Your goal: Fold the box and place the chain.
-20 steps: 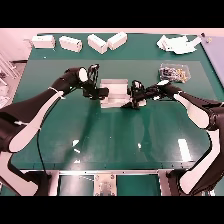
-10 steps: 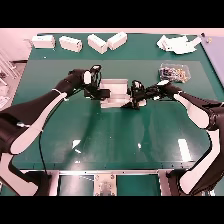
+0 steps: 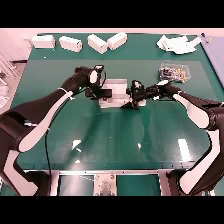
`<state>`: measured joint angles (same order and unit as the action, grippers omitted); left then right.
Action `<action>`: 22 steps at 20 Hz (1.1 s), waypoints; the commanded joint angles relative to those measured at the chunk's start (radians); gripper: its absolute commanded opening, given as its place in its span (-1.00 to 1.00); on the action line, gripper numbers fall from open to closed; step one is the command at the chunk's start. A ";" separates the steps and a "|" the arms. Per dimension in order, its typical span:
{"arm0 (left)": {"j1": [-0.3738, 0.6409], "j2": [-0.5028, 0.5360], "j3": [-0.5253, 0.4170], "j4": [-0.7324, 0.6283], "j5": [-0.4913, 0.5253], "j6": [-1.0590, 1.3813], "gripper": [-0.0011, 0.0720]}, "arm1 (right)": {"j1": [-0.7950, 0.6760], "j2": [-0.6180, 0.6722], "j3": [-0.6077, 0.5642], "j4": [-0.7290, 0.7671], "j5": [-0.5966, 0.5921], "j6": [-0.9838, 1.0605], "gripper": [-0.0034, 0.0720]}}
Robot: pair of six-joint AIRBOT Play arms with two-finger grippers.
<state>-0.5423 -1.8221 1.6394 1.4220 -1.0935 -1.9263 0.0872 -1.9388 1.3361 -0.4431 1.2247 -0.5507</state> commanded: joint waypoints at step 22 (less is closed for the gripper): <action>-0.035 -0.131 0.203 0.074 -0.205 -0.131 0.06 | 0.000 0.000 0.001 -0.002 0.000 0.000 0.64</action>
